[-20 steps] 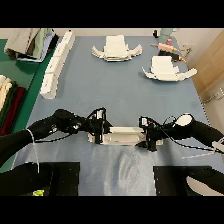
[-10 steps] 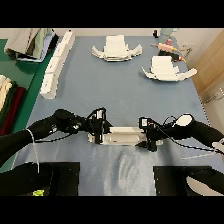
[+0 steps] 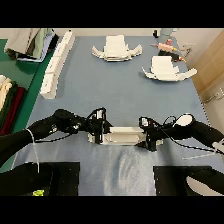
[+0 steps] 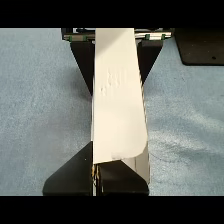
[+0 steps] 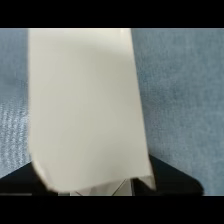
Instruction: Fold the box.
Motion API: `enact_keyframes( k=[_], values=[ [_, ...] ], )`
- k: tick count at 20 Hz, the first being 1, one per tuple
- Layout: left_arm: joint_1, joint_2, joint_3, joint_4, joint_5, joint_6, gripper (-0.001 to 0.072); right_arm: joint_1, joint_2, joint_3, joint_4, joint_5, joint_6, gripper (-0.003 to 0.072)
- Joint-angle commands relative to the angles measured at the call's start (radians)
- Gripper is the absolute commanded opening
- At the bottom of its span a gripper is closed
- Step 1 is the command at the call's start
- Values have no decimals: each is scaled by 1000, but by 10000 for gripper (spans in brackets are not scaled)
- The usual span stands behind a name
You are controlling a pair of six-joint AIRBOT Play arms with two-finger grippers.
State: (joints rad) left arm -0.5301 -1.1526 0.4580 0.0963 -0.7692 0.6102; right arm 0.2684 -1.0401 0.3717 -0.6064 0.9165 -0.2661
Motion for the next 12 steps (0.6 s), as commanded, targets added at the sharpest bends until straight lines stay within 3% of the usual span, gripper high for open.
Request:
enact_keyframes(
  k=[1,12],
  values=[
    [0,-1,0,0,0,0,16,0,0,-2,1,2,-45,599],
    [0,-1,0,0,0,0,16,0,-2,-29,28,-23,-120,600]
  ],
)
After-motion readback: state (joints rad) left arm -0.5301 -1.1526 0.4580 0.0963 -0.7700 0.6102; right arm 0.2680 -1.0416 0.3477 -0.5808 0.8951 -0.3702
